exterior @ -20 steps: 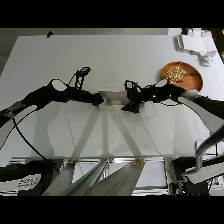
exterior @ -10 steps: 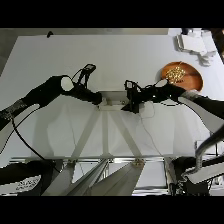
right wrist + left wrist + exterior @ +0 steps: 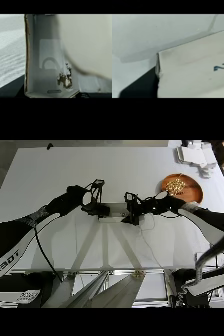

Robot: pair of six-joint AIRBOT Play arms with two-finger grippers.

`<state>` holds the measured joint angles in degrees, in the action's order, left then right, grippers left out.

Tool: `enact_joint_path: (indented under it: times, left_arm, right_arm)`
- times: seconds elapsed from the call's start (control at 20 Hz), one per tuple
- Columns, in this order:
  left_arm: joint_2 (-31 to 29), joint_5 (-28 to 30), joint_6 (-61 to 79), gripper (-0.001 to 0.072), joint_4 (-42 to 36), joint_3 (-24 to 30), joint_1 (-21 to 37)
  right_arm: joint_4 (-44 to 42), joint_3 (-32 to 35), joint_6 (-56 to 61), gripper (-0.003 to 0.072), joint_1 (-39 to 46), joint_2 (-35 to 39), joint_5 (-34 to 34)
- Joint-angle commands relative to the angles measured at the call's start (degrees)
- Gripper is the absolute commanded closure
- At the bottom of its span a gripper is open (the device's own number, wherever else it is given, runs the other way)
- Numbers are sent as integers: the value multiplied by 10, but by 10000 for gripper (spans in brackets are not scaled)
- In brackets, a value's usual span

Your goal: Fold the box and place the chain.

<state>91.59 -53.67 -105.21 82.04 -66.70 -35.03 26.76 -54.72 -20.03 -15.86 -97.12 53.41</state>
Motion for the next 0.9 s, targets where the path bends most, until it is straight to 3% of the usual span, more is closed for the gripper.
enact_joint_path:
  times: [0.0,0.05,0.15,0.25,0.3,0.35,0.45,0.65,0.85]
  left_arm:
    - [15,-30,-40,665,11,-16,-10]
    - [16,-33,-42,703,11,-16,-10]
    - [15,-37,-42,702,9,-16,-9]
    - [14,-42,-42,653,5,-16,-7]
    - [12,-45,-41,547,-2,-16,-4]
    - [10,-45,-41,389,-19,-16,2]
    - [3,-51,-22,184,-81,-16,21]
    - [-35,-93,97,177,-213,-16,68]
    - [-88,-156,165,177,-250,-16,120]
  right_arm:
    - [0,0,0,253,0,0,0]
    - [0,0,0,253,0,0,0]
    - [0,0,0,253,0,0,0]
    - [0,0,0,253,0,0,0]
    - [0,0,0,253,0,0,0]
    - [0,0,0,253,0,0,0]
    - [0,0,0,253,0,0,0]
    - [0,0,0,253,0,0,0]
    - [0,0,0,253,0,0,0]
